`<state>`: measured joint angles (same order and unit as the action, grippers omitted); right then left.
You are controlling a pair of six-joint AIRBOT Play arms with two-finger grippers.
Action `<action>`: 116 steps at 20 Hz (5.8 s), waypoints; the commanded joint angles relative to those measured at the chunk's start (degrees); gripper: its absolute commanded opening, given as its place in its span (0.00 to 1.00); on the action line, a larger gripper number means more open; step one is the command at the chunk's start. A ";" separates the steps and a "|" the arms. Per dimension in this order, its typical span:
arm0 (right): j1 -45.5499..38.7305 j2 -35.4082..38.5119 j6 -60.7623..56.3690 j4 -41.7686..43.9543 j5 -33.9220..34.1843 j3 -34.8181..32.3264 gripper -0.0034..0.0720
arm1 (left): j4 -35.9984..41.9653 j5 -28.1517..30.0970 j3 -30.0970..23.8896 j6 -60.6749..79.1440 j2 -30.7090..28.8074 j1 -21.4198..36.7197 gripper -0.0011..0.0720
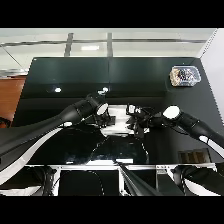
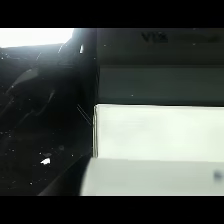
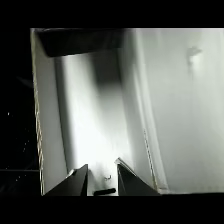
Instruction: Fold the box and place the chain.
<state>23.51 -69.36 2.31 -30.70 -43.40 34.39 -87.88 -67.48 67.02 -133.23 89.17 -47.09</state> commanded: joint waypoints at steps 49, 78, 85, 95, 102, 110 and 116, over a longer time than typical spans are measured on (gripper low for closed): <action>-6.23 -5.97 -72.04 -9.25 -21.16 12.87 0.51 | 0.07 1.01 -0.02 -0.02 0.90 0.11 0.05; 16.20 -12.66 -125.79 -47.65 -16.57 21.46 0.38 | 0.07 0.79 -0.02 -0.02 0.92 0.11 0.05; 16.33 -12.90 -127.25 -49.35 -17.03 23.04 0.26 | 0.04 0.81 -0.02 -0.02 0.92 0.11 0.05; 16.87 -13.18 -128.15 -49.88 -17.35 23.15 0.28 | 0.07 0.79 -0.02 -0.02 0.92 0.11 0.05; 16.87 -13.29 -128.17 -49.75 -17.51 23.15 0.31 | 0.07 0.76 -0.02 -0.02 0.92 0.11 0.05; 16.85 -14.29 -128.19 -48.19 -18.12 23.15 0.06 | 0.07 0.74 -0.02 -0.02 0.92 0.11 0.06; 16.85 -14.32 -128.32 -48.00 -18.27 23.39 0.17 | 0.07 0.72 -0.02 -0.02 0.92 0.11 0.05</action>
<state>40.32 -83.68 -125.93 -79.09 -61.63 57.58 -87.79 -66.72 67.05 -133.25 90.06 -47.05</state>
